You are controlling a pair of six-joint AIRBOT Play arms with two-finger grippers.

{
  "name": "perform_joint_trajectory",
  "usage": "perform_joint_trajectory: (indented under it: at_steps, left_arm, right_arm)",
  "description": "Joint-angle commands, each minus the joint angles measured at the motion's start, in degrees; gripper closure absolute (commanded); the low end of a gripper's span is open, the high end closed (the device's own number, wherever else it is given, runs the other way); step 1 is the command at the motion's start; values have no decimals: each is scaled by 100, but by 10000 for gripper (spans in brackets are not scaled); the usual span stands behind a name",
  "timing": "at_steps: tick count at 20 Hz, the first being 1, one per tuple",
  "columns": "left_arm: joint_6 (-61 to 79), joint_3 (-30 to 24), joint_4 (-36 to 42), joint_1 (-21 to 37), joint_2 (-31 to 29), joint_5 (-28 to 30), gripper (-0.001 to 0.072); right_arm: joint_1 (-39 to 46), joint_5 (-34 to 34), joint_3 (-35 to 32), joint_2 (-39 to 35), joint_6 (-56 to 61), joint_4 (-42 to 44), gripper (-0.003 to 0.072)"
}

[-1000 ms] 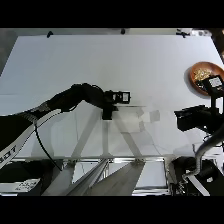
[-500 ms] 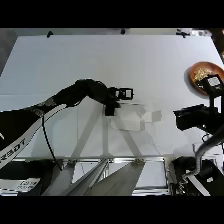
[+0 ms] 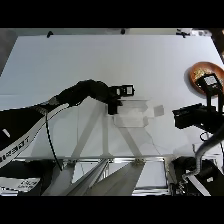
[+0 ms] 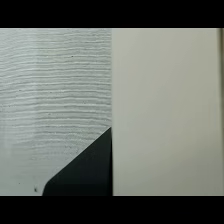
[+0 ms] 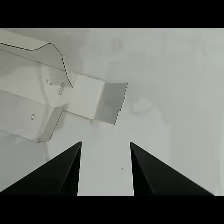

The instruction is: Fold the box and place the chain.

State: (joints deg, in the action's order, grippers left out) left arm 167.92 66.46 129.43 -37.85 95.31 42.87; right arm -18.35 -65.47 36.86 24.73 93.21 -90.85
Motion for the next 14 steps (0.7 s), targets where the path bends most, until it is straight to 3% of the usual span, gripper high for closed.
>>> perform_joint_trajectory:
  at_steps: [1, 14]
  left_arm:
    - [-109, 7, 20, 4, 22, -120, 708]
    - [-249, 4, -15, 2, 101, 35, 707]
  right_arm:
    - [2, 2, -2, 4, 0, 4, 347]
    - [2, 2, -2, 4, 0, 4, 347]
